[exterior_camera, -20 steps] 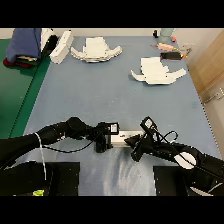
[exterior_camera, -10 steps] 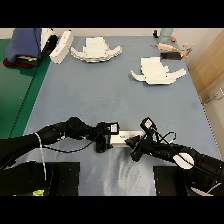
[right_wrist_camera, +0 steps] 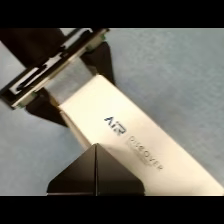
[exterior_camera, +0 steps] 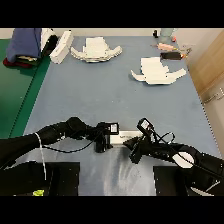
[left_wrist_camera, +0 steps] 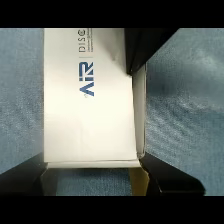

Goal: Fold the box.

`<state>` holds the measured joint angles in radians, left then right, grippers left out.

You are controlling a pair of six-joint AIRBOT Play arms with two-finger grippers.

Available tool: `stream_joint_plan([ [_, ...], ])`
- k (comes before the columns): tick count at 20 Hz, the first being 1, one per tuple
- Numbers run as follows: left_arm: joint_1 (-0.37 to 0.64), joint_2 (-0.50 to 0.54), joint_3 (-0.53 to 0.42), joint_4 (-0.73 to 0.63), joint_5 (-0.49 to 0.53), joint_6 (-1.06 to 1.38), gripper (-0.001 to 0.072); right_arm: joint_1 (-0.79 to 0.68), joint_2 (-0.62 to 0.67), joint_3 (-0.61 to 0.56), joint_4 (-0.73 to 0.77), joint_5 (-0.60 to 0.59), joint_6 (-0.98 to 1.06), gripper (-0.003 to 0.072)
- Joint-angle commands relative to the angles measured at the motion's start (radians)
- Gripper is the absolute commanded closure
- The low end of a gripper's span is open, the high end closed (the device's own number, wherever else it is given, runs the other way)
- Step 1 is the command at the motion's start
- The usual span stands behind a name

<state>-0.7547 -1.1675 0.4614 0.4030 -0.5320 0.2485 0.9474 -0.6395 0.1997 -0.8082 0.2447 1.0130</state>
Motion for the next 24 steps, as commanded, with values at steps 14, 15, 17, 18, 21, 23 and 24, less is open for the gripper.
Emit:
stream_joint_plan([
  [14, 0.0, 0.0, 0.001, 0.001, 0.002, 0.001, 0.0165, -0.47, 0.041, 0.208, -0.605, 0.444, 0.467, 0.0685],
  [15, 0.0, 0.0, 0.001, 0.0, 0.004, 0.001, 0.0165, -0.5, 0.026, 0.246, -0.666, 0.526, 0.544, 0.0685],
  [17, 0.0, 0.0, 0.001, 0.002, 0.047, 0.002, 0.0165, -0.536, 0.005, 0.304, -0.734, 0.632, 0.684, 0.0685],
  [18, 0.0, 0.0, 0.001, 0.001, 0.064, 0.002, 0.0165, -0.546, -0.007, 0.326, -0.759, 0.663, 0.764, 0.0684],
  [21, 0.0, 0.0, 0.001, 0.002, 0.065, 0.001, 0.0164, -0.555, -0.046, 0.352, -0.767, 0.678, 0.887, 0.0684],
  [23, 0.0, 0.003, 0.001, 0.0, 0.06, -0.042, 0.0165, -0.555, -0.087, 0.352, -0.766, 0.679, 0.933, 0.0684],
  [24, 0.0, 0.006, 0.003, 0.001, 0.068, -0.054, 0.0165, -0.555, -0.109, 0.352, -0.766, 0.679, 0.958, 0.0684],
])
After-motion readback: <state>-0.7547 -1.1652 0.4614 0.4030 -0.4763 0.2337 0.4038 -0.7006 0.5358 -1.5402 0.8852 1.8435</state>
